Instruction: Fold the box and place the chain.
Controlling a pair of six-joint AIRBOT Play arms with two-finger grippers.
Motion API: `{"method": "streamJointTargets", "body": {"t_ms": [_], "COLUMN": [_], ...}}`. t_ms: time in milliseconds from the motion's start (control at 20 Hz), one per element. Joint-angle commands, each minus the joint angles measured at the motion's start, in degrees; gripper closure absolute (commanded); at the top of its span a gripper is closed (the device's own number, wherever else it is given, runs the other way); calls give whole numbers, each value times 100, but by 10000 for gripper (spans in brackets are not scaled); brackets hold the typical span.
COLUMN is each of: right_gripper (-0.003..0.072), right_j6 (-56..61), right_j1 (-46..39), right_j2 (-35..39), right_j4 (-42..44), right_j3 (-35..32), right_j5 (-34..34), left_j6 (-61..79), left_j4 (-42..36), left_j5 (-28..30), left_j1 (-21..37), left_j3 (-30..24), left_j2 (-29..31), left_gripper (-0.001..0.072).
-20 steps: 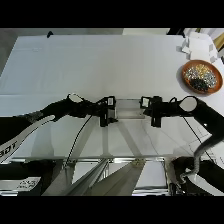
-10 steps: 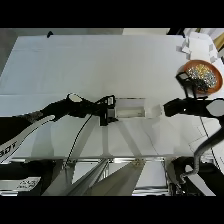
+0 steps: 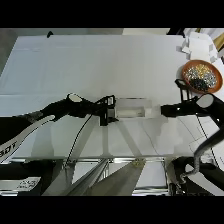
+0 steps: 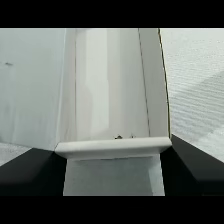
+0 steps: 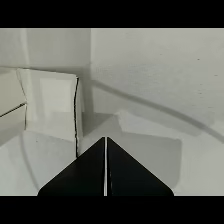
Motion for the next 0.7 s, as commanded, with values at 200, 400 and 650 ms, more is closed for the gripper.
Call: {"method": "streamJointTargets", "body": {"t_ms": [200, 400, 650], "right_gripper": [665, 665, 564], "right_j6": [-721, -949, -1016], "right_j1": [133, 133, 136], "right_j2": [-520, -511, -131], "right_j4": [1226, 1690, 1788], "right_j3": [-2, 0, 2], "right_j5": [28, 269, 352], "left_j6": [2, 2, 2], "left_j4": [0, 2, 0], "left_j5": [0, -2, -2], "left_j1": [0, 0, 0], "left_j3": [4, 4, 4], "left_j2": [0, 0, 0], "left_gripper": [458, 458, 458]}}
